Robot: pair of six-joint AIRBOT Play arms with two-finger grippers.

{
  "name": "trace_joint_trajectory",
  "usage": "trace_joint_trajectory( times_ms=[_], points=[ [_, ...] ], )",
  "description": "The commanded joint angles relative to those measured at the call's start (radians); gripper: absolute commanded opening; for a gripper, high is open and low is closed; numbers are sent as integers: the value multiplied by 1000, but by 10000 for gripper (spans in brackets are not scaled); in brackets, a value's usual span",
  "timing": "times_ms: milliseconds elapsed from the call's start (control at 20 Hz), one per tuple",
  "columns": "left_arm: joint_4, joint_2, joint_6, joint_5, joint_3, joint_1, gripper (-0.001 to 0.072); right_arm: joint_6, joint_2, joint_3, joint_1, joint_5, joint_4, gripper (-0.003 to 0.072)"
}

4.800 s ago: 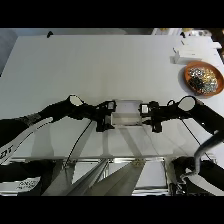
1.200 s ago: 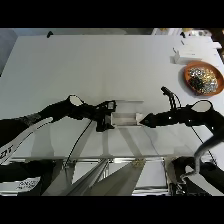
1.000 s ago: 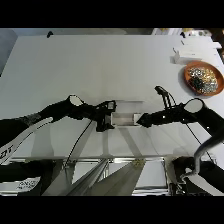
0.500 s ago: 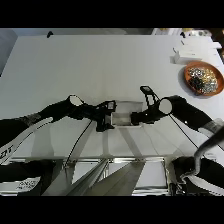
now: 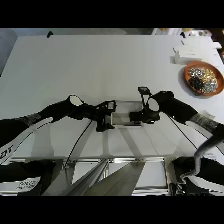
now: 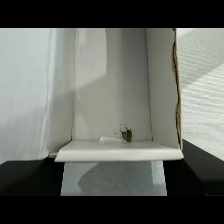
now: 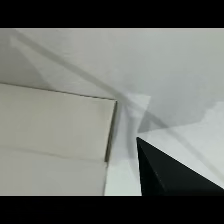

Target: Fold the box and place the chain.

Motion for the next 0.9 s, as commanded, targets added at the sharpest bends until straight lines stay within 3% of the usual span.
trace_joint_trajectory(
  times_ms=[0, 350, 400, 600, 650, 700, 850],
  points=[
    [1, 0, 0, 0, 0, 1, 271, 64, -22, 14, 12, 54, -66, 326],
    [1, 0, 0, 0, 0, 1, 271, 70, -26, 18, 41, 45, -77, 116],
    [1, 0, 0, 0, 0, 1, 271, 67, -26, 18, 48, 44, -84, 22],
    [1, 0, 0, 0, 0, 1, 271, 68, -26, 18, 79, 14, -93, 19],
    [1, 0, 0, 0, 0, 1, 271, 68, -26, 18, 81, 9, -92, 71],
    [0, 0, 0, 0, 0, 1, 271, 68, -26, 18, 83, 3, -92, 174],
    [0, 0, 0, 0, 0, 1, 271, 69, -26, 18, 83, -9, -101, 170]
  ],
)
